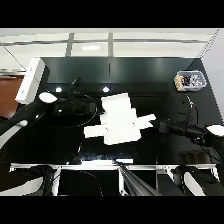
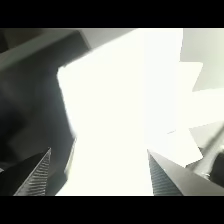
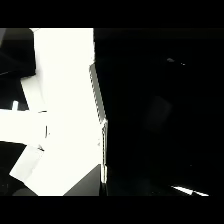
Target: Fold the box and place the chain.
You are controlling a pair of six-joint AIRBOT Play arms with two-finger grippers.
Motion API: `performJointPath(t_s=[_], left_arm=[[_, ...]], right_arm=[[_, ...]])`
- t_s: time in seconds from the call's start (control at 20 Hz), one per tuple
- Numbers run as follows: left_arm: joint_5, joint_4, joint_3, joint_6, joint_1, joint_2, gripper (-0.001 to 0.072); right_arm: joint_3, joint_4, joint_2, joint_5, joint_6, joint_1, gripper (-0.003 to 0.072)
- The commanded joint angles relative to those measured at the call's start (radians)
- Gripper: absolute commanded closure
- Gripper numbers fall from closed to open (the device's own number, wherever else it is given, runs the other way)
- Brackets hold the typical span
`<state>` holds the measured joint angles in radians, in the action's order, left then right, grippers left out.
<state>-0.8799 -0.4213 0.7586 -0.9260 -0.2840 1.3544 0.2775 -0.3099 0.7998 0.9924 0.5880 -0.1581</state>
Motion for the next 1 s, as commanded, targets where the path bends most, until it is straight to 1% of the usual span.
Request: performJointPath(t_s=[0.0, 0.2, 0.3, 0.35, 0.4, 0.45, 0.5, 0.55, 0.6, 0.65, 0.7, 0.75, 0.8, 0.85, 0.95], left_arm=[[-0.137, 0.014, 0.116, 0.09, 0.001, 0.169, 0.0004], [-0.316, 0.015, 0.209, 0.096, 0.001, 0.313, 0.0014], [-0.451, 0.044, 0.251, 0.201, -0.008, 0.375, 0.0076], [-0.517, 0.036, 0.274, 0.246, -0.015, 0.399, 0.0127], [-0.552, -0.006, 0.302, 0.27, -0.023, 0.415, 0.0179], [-0.543, -0.06, 0.322, 0.27, -0.028, 0.418, 0.0233], [-0.538, -0.094, 0.338, 0.281, -0.029, 0.418, 0.0257], [-0.541, -0.102, 0.349, 0.308, -0.03, 0.418, 0.0322], [-0.549, -0.102, 0.358, 0.332, -0.031, 0.418, 0.0363], [-0.552, -0.103, 0.361, 0.351, -0.032, 0.418, 0.0363], [-0.557, -0.107, 0.362, 0.365, -0.035, 0.418, 0.0431], [-0.568, -0.117, 0.362, 0.382, -0.039, 0.418, 0.0566], [-0.571, -0.131, 0.362, 0.396, -0.043, 0.418, 0.0642], [-0.571, -0.142, 0.362, 0.404, -0.047, 0.418, 0.0684], [-0.573, -0.144, 0.362, 0.403, -0.049, 0.416, 0.0686]], right_arm=[[-0.004, 0.003, -0.003, -0.006, 0.026, 0.013, 0.0678], [-0.004, -0.003, -0.003, 0.007, 0.029, 0.013, 0.0678], [-0.004, -0.004, -0.003, 0.009, 0.029, 0.013, 0.0678], [-0.004, -0.005, -0.003, 0.01, 0.029, 0.013, 0.0678], [-0.004, -0.005, -0.003, 0.014, 0.029, 0.013, 0.0678], [-0.004, -0.005, -0.003, 0.02, 0.029, 0.013, 0.0678], [-0.004, -0.006, -0.003, 0.025, 0.029, 0.013, 0.0679], [-0.004, -0.009, -0.003, 0.025, 0.03, 0.013, 0.0678], [-0.004, -0.017, -0.003, 0.024, 0.03, 0.013, 0.0678], [-0.004, -0.032, -0.003, 0.023, 0.034, 0.013, 0.0678], [-0.004, -0.048, -0.003, 0.023, 0.04, 0.013, 0.0678], [-0.004, -0.065, -0.003, 0.023, 0.049, 0.013, 0.0678], [-0.004, -0.072, -0.003, 0.023, 0.051, 0.013, 0.0678], [-0.003, -0.078, -0.003, 0.024, 0.052, 0.013, 0.0678], [0.01, -0.139, -0.003, 0.032, 0.06, 0.012, 0.0672]])
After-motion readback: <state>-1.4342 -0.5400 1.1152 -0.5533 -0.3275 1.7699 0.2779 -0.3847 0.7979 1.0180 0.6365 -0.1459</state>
